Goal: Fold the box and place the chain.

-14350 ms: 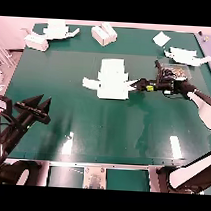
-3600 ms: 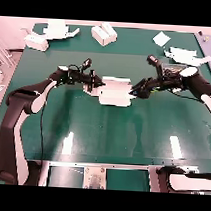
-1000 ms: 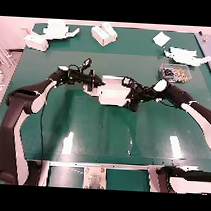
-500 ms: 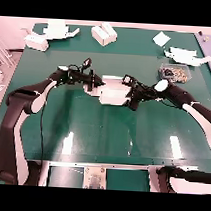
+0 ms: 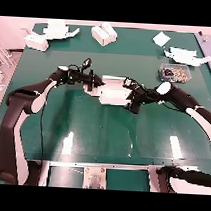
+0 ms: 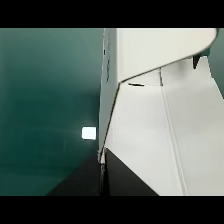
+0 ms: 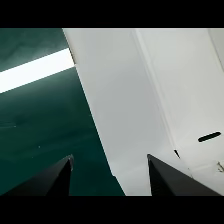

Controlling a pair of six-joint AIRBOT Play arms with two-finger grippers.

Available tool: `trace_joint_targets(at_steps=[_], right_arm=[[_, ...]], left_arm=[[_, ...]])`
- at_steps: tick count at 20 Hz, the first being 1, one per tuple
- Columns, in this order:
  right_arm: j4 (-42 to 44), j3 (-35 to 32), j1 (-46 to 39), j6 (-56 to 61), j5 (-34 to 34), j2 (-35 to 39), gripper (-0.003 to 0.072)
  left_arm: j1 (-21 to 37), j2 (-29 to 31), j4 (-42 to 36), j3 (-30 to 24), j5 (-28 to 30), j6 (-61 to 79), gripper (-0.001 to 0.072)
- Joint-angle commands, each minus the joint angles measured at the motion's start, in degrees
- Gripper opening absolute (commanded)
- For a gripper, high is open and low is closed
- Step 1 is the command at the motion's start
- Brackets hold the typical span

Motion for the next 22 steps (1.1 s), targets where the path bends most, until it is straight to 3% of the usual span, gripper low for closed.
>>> trace_joint_targets(at_steps=[1,7,16,22], right_arm=[[0.2,-2.0,1.4,-3.8,-5.2,0.1,0.0558],[-3.3,-2.1,5.4,-6.3,-9.7,-0.1,0.0557],[-4.3,-3.0,4.6,-6.3,-18.4,-2.4,0.0557],[-2.3,-2.5,1.5,-5.9,-18.5,-2.2,0.0557]], left_arm=[[0.0,0.0,0.0,0.0,0.0,0.0,0.0023],[0.0,0.0,0.0,0.0,0.0,0.0,0.0023],[0.0,0.0,0.0,0.0,0.0,0.0,0.0023],[0.0,0.0,0.0,0.0,0.0,0.0,0.0023]])
